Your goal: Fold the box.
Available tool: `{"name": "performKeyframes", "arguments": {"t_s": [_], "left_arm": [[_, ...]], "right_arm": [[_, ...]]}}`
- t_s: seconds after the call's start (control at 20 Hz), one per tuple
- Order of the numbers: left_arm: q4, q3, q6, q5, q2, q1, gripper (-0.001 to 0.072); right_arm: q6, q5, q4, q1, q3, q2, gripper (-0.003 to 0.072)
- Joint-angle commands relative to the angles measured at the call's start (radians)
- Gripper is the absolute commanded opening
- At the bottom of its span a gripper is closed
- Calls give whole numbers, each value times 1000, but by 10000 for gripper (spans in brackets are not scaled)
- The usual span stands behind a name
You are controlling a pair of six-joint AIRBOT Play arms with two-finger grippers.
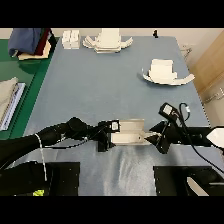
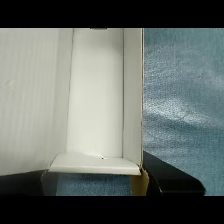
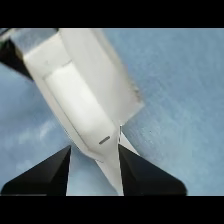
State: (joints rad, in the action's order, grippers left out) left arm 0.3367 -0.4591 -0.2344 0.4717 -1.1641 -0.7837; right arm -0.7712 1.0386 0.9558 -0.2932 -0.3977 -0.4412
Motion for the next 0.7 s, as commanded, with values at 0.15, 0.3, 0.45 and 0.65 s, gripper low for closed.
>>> {"name": "performKeyframes", "arguments": {"t_s": [0.15,0.3,0.45,0.65], "left_arm": [[0,0,0,0,0,0,523],[0,0,0,0,0,0,522],[0,0,0,0,0,0,522],[0,0,0,0,0,0,522]], "right_arm": [[-727,-16,-4,0,-3,72,426],[-875,-59,-48,0,-2,72,426],[-895,-79,-150,-1,-2,67,426],[-834,-79,-437,-12,-2,-63,222]]}}
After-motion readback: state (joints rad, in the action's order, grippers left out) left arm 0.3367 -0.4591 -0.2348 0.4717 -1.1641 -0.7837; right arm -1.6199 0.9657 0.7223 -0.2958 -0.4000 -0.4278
